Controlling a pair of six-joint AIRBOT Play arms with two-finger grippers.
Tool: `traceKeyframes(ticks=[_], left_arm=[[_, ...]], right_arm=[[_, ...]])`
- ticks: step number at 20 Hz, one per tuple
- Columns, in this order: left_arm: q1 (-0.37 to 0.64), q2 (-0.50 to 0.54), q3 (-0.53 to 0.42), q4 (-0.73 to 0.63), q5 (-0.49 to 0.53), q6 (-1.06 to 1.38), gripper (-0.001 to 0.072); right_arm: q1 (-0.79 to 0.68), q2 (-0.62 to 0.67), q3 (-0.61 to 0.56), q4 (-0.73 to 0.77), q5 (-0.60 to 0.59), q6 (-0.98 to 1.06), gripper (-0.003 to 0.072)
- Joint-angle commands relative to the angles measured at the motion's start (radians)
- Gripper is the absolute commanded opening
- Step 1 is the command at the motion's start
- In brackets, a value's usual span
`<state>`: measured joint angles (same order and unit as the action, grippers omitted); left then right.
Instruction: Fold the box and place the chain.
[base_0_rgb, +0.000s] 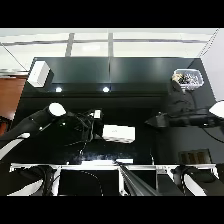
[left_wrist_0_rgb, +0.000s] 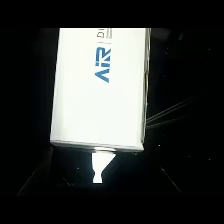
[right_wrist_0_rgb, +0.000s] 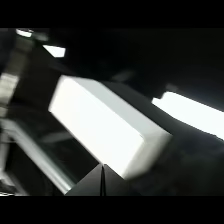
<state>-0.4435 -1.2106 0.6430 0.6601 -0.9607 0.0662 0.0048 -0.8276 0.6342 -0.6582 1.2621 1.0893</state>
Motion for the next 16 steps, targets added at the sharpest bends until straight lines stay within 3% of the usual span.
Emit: traceKeyframes(ticks=[1,5,9,13,16], left_arm=[[0.015,0.086,0.005,0.012,-0.04,-0.204,0.0711],[-0.044,0.073,0.061,-0.021,-0.02,-0.214,0.0711],[-0.152,-0.003,0.154,-0.021,0.083,-0.301,0.0688],[-0.211,-0.146,0.258,-0.022,0.05,-0.333,0.0713],[-0.237,-0.197,0.281,-0.014,0.032,-0.355,0.0713]], right_arm=[[-0.117,0.063,0.002,-0.214,0.035,0.048,0.0016],[-0.121,0.063,-0.028,-0.173,-0.137,0.089,0.0016],[-0.121,0.063,-0.028,-0.165,-0.151,0.089,0.0017],[-0.121,0.063,-0.028,-0.164,-0.146,0.089,0.0016],[-0.121,0.063,-0.028,-0.164,-0.143,0.089,0.0017]])
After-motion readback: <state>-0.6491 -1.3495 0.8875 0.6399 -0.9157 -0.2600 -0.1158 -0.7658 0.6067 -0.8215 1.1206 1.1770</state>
